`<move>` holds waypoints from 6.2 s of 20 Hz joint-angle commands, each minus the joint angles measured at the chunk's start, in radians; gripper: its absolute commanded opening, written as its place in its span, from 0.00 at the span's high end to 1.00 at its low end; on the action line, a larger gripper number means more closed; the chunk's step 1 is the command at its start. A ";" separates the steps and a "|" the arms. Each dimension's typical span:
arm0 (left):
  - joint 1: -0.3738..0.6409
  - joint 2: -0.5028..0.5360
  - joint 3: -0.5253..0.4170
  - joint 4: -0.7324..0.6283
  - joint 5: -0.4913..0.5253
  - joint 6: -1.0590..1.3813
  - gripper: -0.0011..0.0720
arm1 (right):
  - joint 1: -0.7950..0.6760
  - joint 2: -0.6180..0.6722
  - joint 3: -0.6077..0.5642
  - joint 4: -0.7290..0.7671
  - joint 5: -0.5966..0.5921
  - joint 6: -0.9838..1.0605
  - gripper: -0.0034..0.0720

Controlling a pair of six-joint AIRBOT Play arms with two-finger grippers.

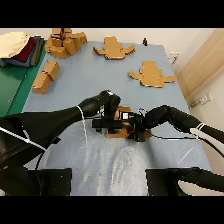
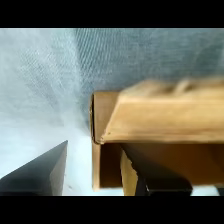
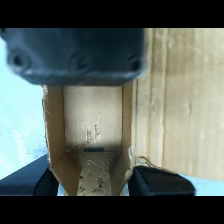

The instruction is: Fold the box.

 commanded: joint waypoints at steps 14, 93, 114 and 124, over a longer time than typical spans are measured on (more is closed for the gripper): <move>0.393 0.000 0.034 -0.478 -0.185 0.333 0.31 | 0.000 0.000 0.000 0.000 0.000 0.000 0.27; 0.245 0.237 -0.612 -0.864 0.639 2.532 0.27 | 0.000 0.000 0.000 -0.001 0.000 0.000 0.27; 0.245 0.237 -0.612 -0.864 0.628 2.540 0.27 | 0.000 0.000 0.000 -0.001 0.000 0.000 0.27; 0.245 0.237 -0.612 -0.864 0.628 2.539 0.27 | 0.000 0.000 0.000 -0.006 -0.001 0.000 0.27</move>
